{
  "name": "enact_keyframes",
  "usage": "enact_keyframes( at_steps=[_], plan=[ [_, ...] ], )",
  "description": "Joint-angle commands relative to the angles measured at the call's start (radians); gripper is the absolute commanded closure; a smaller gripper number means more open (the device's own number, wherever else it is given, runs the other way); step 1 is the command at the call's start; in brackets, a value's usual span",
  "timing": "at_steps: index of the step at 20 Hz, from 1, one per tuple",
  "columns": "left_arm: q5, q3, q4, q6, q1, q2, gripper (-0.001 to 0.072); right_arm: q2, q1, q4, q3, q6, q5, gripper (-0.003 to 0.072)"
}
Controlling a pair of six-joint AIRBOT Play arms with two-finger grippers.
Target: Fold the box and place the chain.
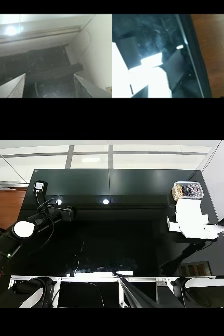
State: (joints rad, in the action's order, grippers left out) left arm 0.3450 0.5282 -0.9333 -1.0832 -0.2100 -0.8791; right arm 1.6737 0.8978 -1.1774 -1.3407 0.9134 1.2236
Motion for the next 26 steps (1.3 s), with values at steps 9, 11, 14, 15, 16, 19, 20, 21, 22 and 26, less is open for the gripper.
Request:
enact_keyframes(
  at_steps=[9, 11, 14, 15, 16, 19, 20, 21, 22, 26],
  plan=[
    [-0.002, 0.001, 0.0, 0.002, 0.0, -0.001, -0.0005, -0.014, -0.065, 0.388, 0.049, -0.062, 0.314, 0.067],
    [-0.002, 0.001, 0.0, 0.002, 0.0, -0.001, -0.0006, -0.085, -0.124, 0.539, 0.194, -0.126, 0.249, 0.067],
    [0.001, 0.001, 0.01, 0.001, 0.0, -0.001, -0.0005, -0.249, -0.276, 0.723, 0.458, -0.293, 0.061, 0.067],
    [0.005, 0.001, 0.021, 0.002, 0.0, -0.002, -0.0005, -0.315, -0.338, 0.792, 0.552, -0.345, -0.021, 0.067],
    [0.008, 0.001, 0.046, 0.002, 0.0, -0.005, -0.0005, -0.386, -0.405, 0.863, 0.646, -0.394, -0.108, 0.067],
    [0.071, 0.015, 0.148, 0.002, 0.001, -0.053, -0.0002, -0.569, -0.613, 1.061, 0.892, -0.519, -0.339, 0.067],
    [0.146, 0.045, 0.184, 0.003, 0.004, -0.093, -0.0001, -0.608, -0.687, 1.109, 0.955, -0.538, -0.395, 0.067],
    [0.238, 0.089, 0.196, 0.003, 0.006, -0.147, -0.0001, -0.628, -0.766, 1.134, 1.003, -0.544, -0.437, 0.067],
    [0.344, 0.146, 0.213, 0.007, 0.009, -0.217, -0.0001, -0.629, -0.84, 1.144, 1.032, -0.544, -0.465, 0.067],
    [0.706, 0.305, 0.38, 0.229, 0.055, -0.491, -0.0002, -0.629, -1.046, 1.19, 1.044, -0.544, -0.583, 0.067]
  ],
)
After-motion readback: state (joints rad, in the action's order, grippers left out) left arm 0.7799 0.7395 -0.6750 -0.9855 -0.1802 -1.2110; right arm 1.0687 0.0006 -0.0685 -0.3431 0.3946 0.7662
